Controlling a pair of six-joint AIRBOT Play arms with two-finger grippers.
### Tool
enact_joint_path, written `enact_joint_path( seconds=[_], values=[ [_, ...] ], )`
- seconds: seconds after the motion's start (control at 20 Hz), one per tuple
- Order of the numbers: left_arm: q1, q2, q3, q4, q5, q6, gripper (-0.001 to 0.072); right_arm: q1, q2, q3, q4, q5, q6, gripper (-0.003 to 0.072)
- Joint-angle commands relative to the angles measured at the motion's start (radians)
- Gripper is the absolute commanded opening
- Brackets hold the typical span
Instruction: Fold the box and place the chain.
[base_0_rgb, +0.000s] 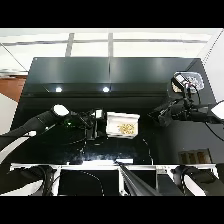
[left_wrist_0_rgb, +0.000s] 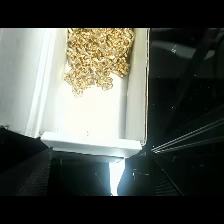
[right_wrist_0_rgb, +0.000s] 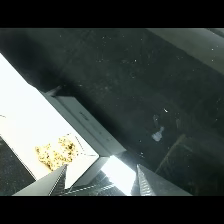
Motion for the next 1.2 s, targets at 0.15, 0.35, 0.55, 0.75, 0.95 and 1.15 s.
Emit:
enact_joint_path(
  seconds=[0.15, 0.35, 0.55, 0.75, 0.95, 1.15],
  values=[
    [-0.002, -0.008, 0.008, 0.002, 0.008, -0.021, 0.0699, 0.000, 0.000, 0.001, 0.000, 0.000, 0.001, 0.0531],
    [-0.002, -0.032, 0.038, 0.008, 0.008, -0.034, 0.0699, 0.000, 0.000, 0.001, 0.000, 0.001, 0.001, 0.0530],
    [-0.008, -0.052, 0.061, 0.035, -0.027, -0.033, 0.0699, 0.000, 0.000, 0.001, 0.000, 0.000, 0.001, 0.0530],
    [-0.008, -0.053, 0.062, 0.035, -0.027, -0.034, 0.0699, 0.000, 0.000, 0.001, 0.000, 0.000, 0.001, 0.0530],
    [-0.032, -0.053, 0.062, 0.072, -0.024, -0.034, 0.0699, 0.000, 0.000, 0.001, 0.000, -0.001, 0.001, 0.0530],
    [-0.041, -0.054, 0.064, 0.084, -0.010, -0.051, 0.0685, 0.000, 0.000, 0.001, 0.000, -0.001, 0.001, 0.0531]
  ],
)
